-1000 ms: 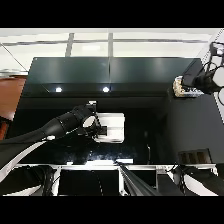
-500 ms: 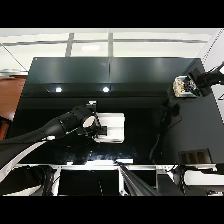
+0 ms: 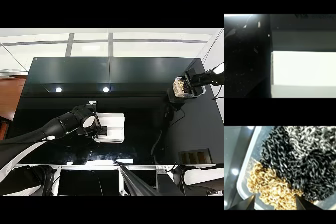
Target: Fold the box and place the chain.
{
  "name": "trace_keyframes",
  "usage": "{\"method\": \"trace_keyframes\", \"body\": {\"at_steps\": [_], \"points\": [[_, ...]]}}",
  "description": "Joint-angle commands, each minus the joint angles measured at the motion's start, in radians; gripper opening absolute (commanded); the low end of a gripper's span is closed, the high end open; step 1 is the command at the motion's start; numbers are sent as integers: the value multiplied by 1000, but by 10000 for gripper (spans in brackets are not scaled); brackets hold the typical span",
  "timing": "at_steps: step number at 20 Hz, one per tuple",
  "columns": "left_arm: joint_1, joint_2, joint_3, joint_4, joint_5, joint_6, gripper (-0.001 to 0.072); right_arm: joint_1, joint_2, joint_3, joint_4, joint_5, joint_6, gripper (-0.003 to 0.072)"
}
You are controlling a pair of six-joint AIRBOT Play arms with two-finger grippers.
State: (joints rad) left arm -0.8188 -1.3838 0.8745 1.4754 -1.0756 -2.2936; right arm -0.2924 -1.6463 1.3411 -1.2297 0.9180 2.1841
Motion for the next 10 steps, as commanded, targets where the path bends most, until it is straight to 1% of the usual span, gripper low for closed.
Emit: {"method": "trace_keyframes", "body": {"at_steps": [1,10], "points": [[1,0,0,0,0,0,31,4,-15,3,6,-13,-5,531],[0,0,0,0,1,0,31,16,-40,3,6,-51,-44,529]]}}
